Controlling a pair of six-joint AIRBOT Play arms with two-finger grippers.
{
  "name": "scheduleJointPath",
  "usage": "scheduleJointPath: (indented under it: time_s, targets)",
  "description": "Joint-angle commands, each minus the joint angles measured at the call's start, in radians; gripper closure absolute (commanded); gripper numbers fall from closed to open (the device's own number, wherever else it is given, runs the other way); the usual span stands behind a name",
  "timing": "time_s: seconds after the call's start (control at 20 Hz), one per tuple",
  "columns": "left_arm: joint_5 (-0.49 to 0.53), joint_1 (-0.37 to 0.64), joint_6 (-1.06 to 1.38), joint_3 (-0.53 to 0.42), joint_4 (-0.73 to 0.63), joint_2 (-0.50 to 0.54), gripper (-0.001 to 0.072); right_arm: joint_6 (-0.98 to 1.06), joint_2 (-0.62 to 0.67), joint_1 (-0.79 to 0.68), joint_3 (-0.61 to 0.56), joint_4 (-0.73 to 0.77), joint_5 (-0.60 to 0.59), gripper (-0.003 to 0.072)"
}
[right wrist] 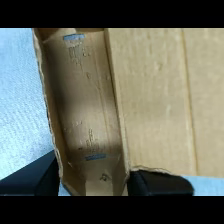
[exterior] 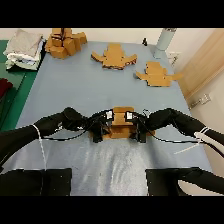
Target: Fold the box.
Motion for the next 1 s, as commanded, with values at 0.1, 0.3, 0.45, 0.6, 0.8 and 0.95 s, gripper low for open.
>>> scheduleJointPath:
  time_s: [0.1, 0.3, 0.45, 0.6, 0.8, 0.95]
  targets:
    - [0.008, -0.019, 0.056, 0.000, -0.095, -0.008, 0.0646, 0.000, 0.001, 0.000, 0.000, 0.000, 0.000, 0.0185]
    - [0.008, -0.024, 0.056, 0.000, -0.126, -0.008, 0.0646, 0.000, 0.001, 0.000, 0.000, 0.000, -0.001, 0.0185]
    - [0.009, -0.031, 0.057, 0.000, -0.143, -0.011, 0.0646, 0.000, 0.001, 0.000, 0.000, 0.000, -0.001, 0.0185]
    - [0.008, -0.031, 0.056, 0.000, -0.145, -0.029, 0.0643, 0.000, 0.001, 0.000, 0.000, 0.000, -0.001, 0.0184]
    - [0.008, -0.031, 0.054, 0.000, -0.151, -0.026, 0.0280, 0.000, 0.001, 0.000, 0.000, 0.000, -0.001, 0.0185]
    - [0.008, -0.031, 0.054, 0.000, -0.151, -0.026, 0.0278, 0.000, 0.001, 0.000, 0.000, 0.000, 0.000, 0.0185]
